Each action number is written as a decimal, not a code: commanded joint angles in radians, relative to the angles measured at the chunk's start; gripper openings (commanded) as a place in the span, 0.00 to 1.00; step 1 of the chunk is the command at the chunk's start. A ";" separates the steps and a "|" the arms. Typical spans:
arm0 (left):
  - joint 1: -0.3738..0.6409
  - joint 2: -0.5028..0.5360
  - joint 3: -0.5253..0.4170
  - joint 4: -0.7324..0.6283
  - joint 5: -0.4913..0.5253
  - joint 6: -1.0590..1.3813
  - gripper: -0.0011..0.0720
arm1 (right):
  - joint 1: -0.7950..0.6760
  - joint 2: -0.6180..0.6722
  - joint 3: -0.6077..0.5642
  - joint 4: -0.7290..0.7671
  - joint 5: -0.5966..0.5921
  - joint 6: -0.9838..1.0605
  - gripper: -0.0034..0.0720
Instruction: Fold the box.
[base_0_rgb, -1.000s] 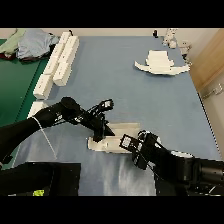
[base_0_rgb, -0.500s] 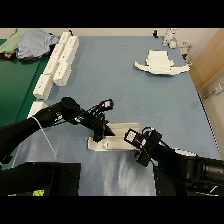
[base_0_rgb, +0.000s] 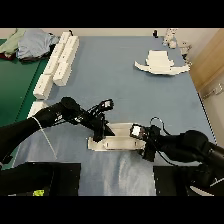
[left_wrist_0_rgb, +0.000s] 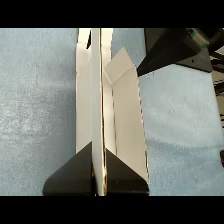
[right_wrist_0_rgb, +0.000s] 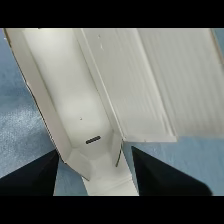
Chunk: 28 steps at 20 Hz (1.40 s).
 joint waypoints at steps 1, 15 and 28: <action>0.000 0.000 0.000 0.000 0.001 0.000 0.04 | -0.214 -0.022 -0.001 0.383 -0.046 -0.541 0.98; 0.000 0.000 0.000 0.000 0.001 0.000 0.04 | -0.314 -0.152 0.000 0.504 -0.084 -0.812 0.97; 0.000 0.000 0.000 0.000 0.000 0.001 0.04 | -0.349 -0.297 0.000 0.576 -0.051 -0.945 0.97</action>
